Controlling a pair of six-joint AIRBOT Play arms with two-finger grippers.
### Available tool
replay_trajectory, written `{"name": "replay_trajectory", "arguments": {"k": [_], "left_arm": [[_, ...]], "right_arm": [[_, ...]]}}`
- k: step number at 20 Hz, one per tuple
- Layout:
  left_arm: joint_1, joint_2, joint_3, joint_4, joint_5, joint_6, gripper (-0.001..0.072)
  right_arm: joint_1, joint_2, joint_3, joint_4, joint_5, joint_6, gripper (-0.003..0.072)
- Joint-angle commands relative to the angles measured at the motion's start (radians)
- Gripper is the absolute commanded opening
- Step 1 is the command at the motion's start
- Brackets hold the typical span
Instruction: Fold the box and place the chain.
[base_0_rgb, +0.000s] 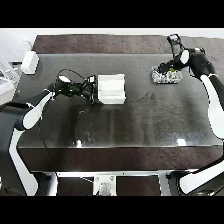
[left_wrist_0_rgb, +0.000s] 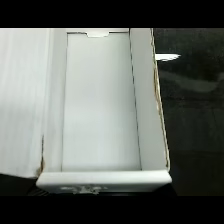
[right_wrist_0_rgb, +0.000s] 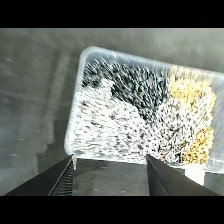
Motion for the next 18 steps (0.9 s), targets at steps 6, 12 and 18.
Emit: {"name": "replay_trajectory", "arguments": {"k": [6, 12, 18], "left_arm": [[0.001, 0.0, 0.0, 0.0, 0.0, 0.0, 0.0408], [0.001, 0.0, 0.0, 0.0, 0.0, 0.0, 0.0408], [0.001, 0.0, 0.0, 0.0, 0.0, 0.0, 0.0408]], "right_arm": [[-0.111, -0.103, 0.019, 0.359, -0.066, -0.201, 0.0512], [-0.108, -0.15, 0.021, 0.381, -0.076, -0.206, 0.0493], [-0.106, -0.183, 0.024, 0.381, -0.089, -0.206, 0.0315]]}}
